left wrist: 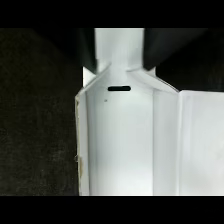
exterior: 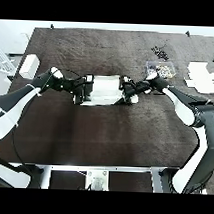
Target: Fold the box and place the chain.
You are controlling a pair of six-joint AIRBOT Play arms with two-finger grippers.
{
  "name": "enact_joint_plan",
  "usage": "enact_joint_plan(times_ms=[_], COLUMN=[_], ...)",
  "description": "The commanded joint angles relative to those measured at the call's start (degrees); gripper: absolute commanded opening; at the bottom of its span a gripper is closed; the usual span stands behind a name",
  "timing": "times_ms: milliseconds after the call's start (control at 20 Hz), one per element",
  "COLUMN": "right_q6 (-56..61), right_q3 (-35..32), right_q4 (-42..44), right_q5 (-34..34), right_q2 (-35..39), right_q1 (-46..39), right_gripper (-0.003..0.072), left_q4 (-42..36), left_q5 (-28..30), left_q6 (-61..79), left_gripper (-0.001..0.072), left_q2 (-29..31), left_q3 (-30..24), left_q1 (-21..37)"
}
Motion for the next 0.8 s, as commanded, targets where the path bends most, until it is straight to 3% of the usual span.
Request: enact_joint_plan(times_ms=[0, 200, 750], right_q6=[-0.02, -0.04, -0.02], right_q3=[0.0, 0.0, 0.0], right_q4=[-0.02, -0.02, -0.04], right_q5=[0.04, 0.04, 0.04], right_q2=[-0.02, -0.02, -0.02], right_q1=[0.04, 0.04, 0.04], right_gripper=[0.0555, 0.0555, 0.0555], left_q4=[-3.1, -4.22, -17.03], left_q5=[0.46, 1.14, 4.61], left_q6=[2.32, 3.39, 17.29], left_gripper=[0.0286, 0.0285, 0.0285], left_q2=[-0.02, -0.7, -4.17], left_q3=[-0.04, -0.04, -0.02], left_q1=[-0.04, -0.04, -0.02])
